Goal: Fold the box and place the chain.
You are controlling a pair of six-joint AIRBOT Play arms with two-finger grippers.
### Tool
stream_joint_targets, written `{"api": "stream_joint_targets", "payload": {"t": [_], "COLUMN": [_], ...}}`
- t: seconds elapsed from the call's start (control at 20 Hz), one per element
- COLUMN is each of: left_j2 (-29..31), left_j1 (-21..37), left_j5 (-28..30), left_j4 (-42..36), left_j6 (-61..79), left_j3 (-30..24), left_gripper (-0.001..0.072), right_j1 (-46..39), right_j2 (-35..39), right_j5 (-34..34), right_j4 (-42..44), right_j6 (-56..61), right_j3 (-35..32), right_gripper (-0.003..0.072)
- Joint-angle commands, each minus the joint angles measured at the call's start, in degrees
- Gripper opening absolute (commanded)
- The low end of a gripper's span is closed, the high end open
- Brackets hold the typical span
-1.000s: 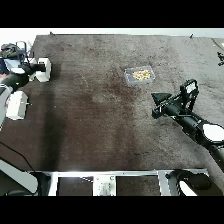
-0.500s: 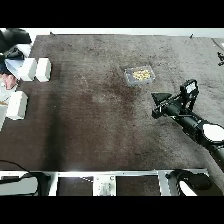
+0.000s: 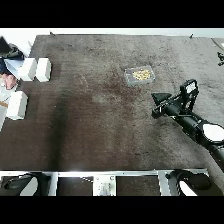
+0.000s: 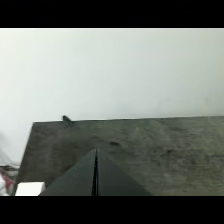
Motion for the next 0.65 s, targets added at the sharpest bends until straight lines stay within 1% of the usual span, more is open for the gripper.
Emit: {"api": "stream_joint_targets", "payload": {"t": [0.0, 0.1, 0.25, 0.35, 0.6], "left_j2": [15.1, 23.6, 33.4, 36.8, 37.2], "left_j1": [0.0, 0.0, 0.0, 0.0, 0.0], "left_j5": [6.6, 8.7, 8.7, 8.5, 8.3], "left_j4": [-0.1, -0.1, -0.1, -0.1, 0.1], "left_j6": [2.6, 2.6, 2.6, 2.6, 2.6], "left_j3": [-15.8, -24.5, -32.8, -35.3, -35.8], "left_gripper": [0.0007, 0.0007, 0.0007, 0.0008, 0.0011], "right_j1": [0.0, 0.0, 0.0, 0.0, 0.0], "right_j2": [0.0, 0.1, 0.0, 0.1, 0.0], "right_j5": [0.0, 0.0, 0.0, 0.0, 0.0], "right_j4": [0.0, 0.0, 0.0, 0.0, 0.0], "right_j6": [0.0, 0.0, 0.0, 0.0, 0.0], "right_j3": [0.0, 0.0, 0.0, 0.0, 0.0], "right_gripper": [-0.0006, -0.0006, -0.0006, -0.0006, -0.0006]}}
